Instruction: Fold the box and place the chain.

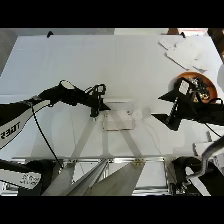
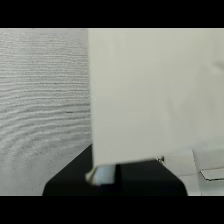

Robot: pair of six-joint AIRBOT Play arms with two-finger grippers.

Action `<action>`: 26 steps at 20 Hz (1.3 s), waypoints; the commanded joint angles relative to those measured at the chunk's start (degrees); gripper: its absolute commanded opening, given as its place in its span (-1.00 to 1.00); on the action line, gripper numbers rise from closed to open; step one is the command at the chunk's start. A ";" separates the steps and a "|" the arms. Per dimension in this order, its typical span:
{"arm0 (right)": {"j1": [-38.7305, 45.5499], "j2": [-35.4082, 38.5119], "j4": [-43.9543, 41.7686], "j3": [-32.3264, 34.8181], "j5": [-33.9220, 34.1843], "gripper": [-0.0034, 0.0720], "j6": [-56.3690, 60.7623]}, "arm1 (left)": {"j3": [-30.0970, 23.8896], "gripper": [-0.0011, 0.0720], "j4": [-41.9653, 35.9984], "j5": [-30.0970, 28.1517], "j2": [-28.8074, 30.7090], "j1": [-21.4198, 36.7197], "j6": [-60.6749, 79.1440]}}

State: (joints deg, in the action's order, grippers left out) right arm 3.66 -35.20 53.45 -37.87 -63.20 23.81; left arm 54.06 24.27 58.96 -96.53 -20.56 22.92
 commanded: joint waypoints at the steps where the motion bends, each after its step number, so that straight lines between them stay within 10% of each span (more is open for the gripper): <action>1: -0.04 0.04 0.96 0.04 -1.92 0.94 -5.07 | -0.02 -0.94 -0.02 -0.02 -0.04 -0.02 0.00; 9: -10.51 -0.37 0.72 12.48 10.08 0.96 -20.81 | -0.02 -0.94 -0.04 0.00 -0.04 -0.02 0.00; 17: -10.73 -12.04 0.28 12.94 8.92 0.94 -20.72 | -0.02 -0.94 -0.02 -0.02 -0.04 -0.02 0.00; 26: -10.73 -23.78 -14.47 12.94 26.36 0.95 -41.35 | -0.02 -0.94 -0.02 0.00 -0.04 -0.02 0.00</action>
State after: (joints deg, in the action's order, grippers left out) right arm -7.01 -55.37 45.80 -24.97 -40.51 -7.18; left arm 54.06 24.23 58.96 -96.53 -20.56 22.92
